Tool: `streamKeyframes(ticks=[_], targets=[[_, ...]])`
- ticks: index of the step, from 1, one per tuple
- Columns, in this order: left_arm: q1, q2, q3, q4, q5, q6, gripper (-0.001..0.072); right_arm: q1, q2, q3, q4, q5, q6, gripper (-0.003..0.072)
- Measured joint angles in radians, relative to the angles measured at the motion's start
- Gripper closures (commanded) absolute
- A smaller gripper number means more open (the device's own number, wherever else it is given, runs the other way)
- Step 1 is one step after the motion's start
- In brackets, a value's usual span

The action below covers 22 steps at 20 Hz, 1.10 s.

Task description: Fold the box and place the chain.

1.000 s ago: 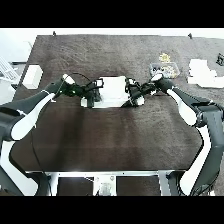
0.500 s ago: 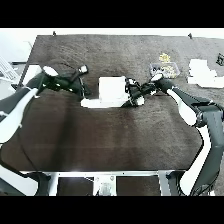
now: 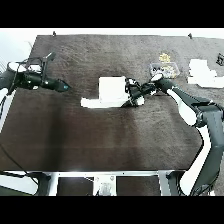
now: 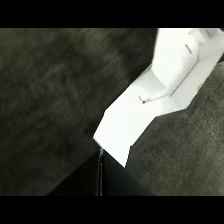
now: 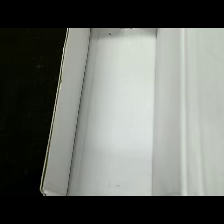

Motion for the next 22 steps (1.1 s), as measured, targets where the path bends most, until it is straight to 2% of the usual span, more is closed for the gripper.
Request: streamKeyframes(ticks=[4, 10, 17, 22], targets=[[0.003, -0.031, -0.05, 0.016, 0.001, -0.135, 0.0691, 0.0, 0.0, 0.0, 0.0, 0.0, 0.0, 0.0095], [-0.043, -0.097, -0.068, 0.027, 0.021, -0.244, 0.0691, 0.0, 0.0, 0.0, 0.0, 0.0, 0.0, 0.0095], [-0.132, -0.175, -0.072, 0.024, 0.083, -0.285, 0.069, 0.0, 0.0, 0.0, 0.0, 0.0, 0.0, 0.0095], [-0.19, -0.207, -0.069, -0.039, 0.125, -0.26, 0.0688, 0.0, 0.0, 0.0, 0.0, 0.0, 0.0, 0.0094]])
